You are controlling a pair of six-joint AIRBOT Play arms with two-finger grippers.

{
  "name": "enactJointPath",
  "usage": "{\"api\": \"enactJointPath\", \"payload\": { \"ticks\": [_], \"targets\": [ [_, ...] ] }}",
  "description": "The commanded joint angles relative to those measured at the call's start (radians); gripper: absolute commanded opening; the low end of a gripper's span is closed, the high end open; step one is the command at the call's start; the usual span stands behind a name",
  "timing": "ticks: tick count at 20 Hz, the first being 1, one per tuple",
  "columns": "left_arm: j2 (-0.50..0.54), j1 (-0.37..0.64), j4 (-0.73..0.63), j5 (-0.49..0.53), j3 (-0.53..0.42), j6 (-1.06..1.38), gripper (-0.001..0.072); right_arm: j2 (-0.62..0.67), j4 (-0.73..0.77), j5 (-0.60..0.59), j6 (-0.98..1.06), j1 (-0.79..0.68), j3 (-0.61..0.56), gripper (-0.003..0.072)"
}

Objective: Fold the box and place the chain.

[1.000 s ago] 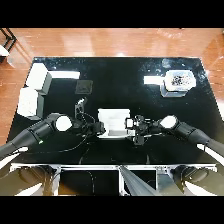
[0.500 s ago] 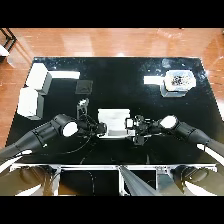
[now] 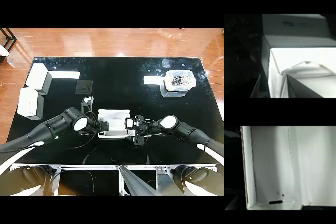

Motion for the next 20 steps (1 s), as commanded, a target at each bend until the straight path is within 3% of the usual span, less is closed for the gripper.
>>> {"api": "enactJointPath", "payload": {
  "ticks": [1,7,18,20],
  "targets": [
    [-0.064,-0.031,0.038,-0.074,0.065,-0.008,0.0413,0.000,0.000,0.000,0.000,0.000,0.000,0.0365],
    [-0.095,-0.042,0.054,-0.087,0.084,-0.008,0.0294,0.000,0.000,0.000,0.000,0.000,0.000,0.0365],
    [-0.134,-0.043,0.060,-0.089,0.108,-0.008,0.0292,0.000,0.000,0.000,0.000,0.000,0.000,0.0365],
    [-0.135,-0.043,0.058,-0.090,0.108,-0.008,0.0209,0.000,0.000,0.000,0.000,0.000,0.000,0.0365]
  ]
}}
